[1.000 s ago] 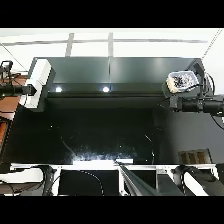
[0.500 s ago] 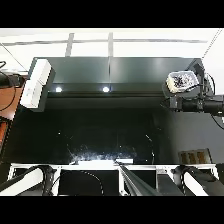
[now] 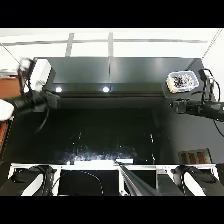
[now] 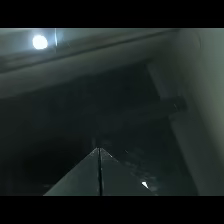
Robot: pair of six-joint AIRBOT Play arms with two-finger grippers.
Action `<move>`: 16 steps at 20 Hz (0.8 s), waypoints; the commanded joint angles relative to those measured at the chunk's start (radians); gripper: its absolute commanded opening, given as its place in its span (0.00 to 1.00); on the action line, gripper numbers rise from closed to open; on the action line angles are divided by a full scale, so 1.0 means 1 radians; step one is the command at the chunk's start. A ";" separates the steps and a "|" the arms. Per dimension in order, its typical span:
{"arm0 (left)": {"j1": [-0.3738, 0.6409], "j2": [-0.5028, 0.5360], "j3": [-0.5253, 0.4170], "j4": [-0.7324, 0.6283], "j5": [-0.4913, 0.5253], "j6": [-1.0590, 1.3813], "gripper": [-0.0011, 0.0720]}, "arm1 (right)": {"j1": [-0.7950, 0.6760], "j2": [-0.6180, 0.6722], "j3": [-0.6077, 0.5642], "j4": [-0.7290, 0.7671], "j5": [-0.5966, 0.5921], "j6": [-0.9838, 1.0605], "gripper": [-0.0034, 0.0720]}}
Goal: Fold the box and place the chain.
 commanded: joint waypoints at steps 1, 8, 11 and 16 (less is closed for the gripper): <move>-0.080 0.097 -0.206 -0.031 0.182 -0.071 0.05 | 0.000 0.014 -0.058 -0.171 -0.122 0.003 0.09; -0.079 0.169 -0.212 -0.029 0.187 -0.067 0.05 | 0.000 0.014 -0.058 -0.196 -0.122 0.003 0.09; -0.079 0.169 -0.212 -0.029 0.188 -0.067 0.05 | 0.000 0.014 -0.058 -0.196 -0.122 0.003 0.09; -0.079 0.168 -0.212 -0.029 0.188 -0.067 0.05 | 0.000 0.014 -0.058 -0.196 -0.122 0.003 0.09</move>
